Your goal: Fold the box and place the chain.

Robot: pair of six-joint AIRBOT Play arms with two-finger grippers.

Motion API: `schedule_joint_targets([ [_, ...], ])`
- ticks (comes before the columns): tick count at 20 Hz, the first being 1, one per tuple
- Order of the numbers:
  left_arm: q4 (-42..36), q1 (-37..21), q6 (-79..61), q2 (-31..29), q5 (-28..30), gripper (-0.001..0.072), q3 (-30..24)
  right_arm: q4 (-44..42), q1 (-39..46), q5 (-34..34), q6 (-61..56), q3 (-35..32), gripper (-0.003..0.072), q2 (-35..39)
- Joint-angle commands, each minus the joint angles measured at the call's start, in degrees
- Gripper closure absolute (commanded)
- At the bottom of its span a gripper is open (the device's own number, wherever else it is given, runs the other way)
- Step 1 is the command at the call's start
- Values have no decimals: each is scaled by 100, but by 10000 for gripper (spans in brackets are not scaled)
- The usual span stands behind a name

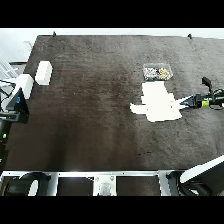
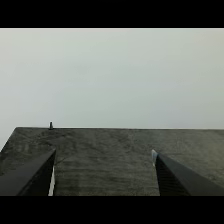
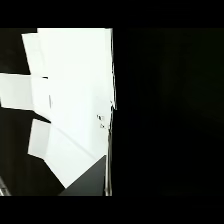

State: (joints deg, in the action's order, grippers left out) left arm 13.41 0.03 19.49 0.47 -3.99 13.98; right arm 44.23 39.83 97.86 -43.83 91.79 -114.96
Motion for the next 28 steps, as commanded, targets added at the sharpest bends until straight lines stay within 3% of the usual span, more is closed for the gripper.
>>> schedule_joint_targets([
  [1,2,-2,0,2,0,10,4,-555,-197,-195,-28,-1064,679,710],
  [5,2,-2,0,2,0,10,4,-1270,-964,-1261,-50,-2953,679,1888],
  [8,2,-2,0,2,0,10,4,-1843,-1838,-2146,-52,-3729,679,2424],
  [11,2,-2,0,2,0,10,4,-2409,-2697,-2785,-55,-3729,679,2459],
  [16,2,-2,0,2,-2,10,4,-2476,-3694,-4072,-149,-3477,679,2459],
  [21,2,-2,0,2,2,10,4,-2472,-4116,-4468,-269,-3060,678,2457],
  [28,4,-2,0,2,55,10,4,-2367,-4304,-5003,-396,-3016,678,2441],
])
